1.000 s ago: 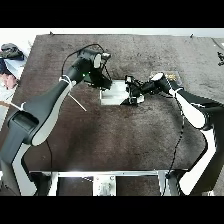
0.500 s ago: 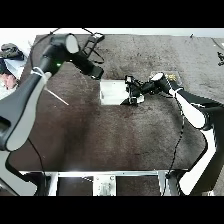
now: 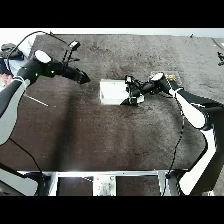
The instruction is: Fold the box and place the chain.
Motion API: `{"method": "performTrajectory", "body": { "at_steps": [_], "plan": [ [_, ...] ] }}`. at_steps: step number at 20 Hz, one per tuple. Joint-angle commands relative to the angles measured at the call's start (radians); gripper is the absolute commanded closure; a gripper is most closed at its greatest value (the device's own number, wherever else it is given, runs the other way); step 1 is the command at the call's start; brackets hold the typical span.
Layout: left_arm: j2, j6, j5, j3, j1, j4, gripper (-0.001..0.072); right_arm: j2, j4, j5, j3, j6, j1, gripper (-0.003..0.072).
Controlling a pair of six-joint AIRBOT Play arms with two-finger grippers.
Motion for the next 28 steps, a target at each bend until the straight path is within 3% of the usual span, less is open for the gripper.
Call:
{"method": "performTrajectory", "body": {
  "at_steps": [1, 3, 5, 8, 13, 14, 15, 17, 18, 28],
  "plan": [
    [0.002, 0.123, 0.053, -0.052, 0.025, -0.165, 0.0279, 0.000, 0.000, 0.000, 0.001, 0.000, 0.001, 0.0163],
    [-0.019, 0.130, 0.056, -0.051, 0.026, -0.173, 0.0135, 0.000, 0.000, 0.000, 0.001, 0.000, 0.001, 0.0163],
    [-0.071, 0.232, 0.048, -0.047, 0.028, -0.182, 0.0135, 0.000, 0.000, 0.000, 0.001, 0.000, 0.001, 0.0163],
    [-0.162, 0.579, 0.026, -0.035, 0.027, -0.261, 0.0135, 0.000, 0.000, 0.000, 0.001, 0.000, 0.001, 0.0163],
    [-0.241, 0.867, -0.199, -0.036, 0.027, -0.303, 0.0133, 0.000, 0.000, 0.000, 0.001, 0.000, 0.001, 0.0163],
    [-0.254, 0.894, -0.209, -0.036, 0.025, -0.306, 0.0110, 0.000, 0.000, 0.000, 0.001, 0.000, 0.001, 0.0163],
    [-0.268, 0.926, -0.203, -0.037, 0.021, -0.307, 0.0032, 0.000, 0.000, 0.000, 0.001, 0.000, 0.001, 0.0163],
    [-0.278, 1.011, -0.225, -0.038, 0.003, -0.304, 0.0028, 0.000, 0.000, 0.000, 0.000, 0.000, 0.001, 0.0163],
    [-0.279, 1.047, -0.237, -0.038, -0.002, -0.307, -0.0011, 0.000, 0.000, 0.000, 0.001, 0.000, 0.001, 0.0163],
    [-0.304, 1.136, -0.247, -0.038, -0.004, -0.407, -0.0011, 0.000, 0.000, 0.000, 0.001, 0.000, 0.000, 0.0163]
  ]
}}
